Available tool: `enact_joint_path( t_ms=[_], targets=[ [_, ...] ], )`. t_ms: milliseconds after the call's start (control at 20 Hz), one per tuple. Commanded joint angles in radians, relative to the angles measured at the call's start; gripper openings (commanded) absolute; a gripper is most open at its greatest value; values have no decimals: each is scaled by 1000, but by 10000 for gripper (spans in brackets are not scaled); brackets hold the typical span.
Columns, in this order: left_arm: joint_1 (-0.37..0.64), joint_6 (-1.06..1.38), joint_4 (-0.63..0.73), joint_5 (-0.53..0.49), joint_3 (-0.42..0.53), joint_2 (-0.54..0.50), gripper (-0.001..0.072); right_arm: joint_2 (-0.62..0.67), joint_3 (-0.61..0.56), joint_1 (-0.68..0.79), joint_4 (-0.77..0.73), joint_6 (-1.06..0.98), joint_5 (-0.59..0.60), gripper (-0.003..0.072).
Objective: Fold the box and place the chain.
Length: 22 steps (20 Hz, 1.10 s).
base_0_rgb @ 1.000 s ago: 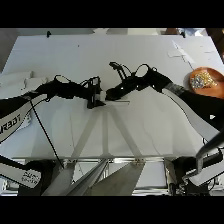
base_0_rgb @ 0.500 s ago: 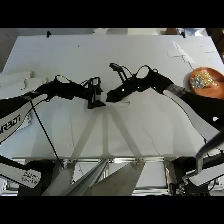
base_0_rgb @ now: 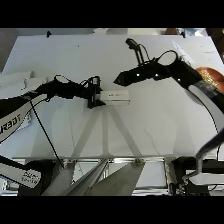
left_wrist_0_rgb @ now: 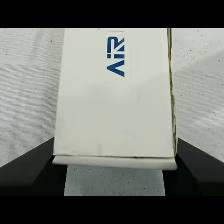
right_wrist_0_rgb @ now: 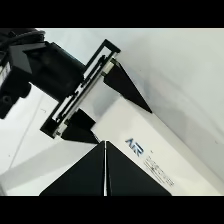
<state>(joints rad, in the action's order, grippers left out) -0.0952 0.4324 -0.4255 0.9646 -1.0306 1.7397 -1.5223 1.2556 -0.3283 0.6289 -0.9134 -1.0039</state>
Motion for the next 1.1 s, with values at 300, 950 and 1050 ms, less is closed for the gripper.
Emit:
enact_joint_path(
  t_ms=[300, 950, 1050],
  targets=[
    [0, 1, -1, 0, -1, -1, 376, -47, -222, 94, 22, 28, 0, 11],
    [0, 1, -1, 0, -1, -1, 376, 33, -233, 70, 22, 26, 47, 12],
    [0, 1, -1, 1, -1, -1, 376, 114, -233, 70, 21, 32, 73, 12]
  ],
)
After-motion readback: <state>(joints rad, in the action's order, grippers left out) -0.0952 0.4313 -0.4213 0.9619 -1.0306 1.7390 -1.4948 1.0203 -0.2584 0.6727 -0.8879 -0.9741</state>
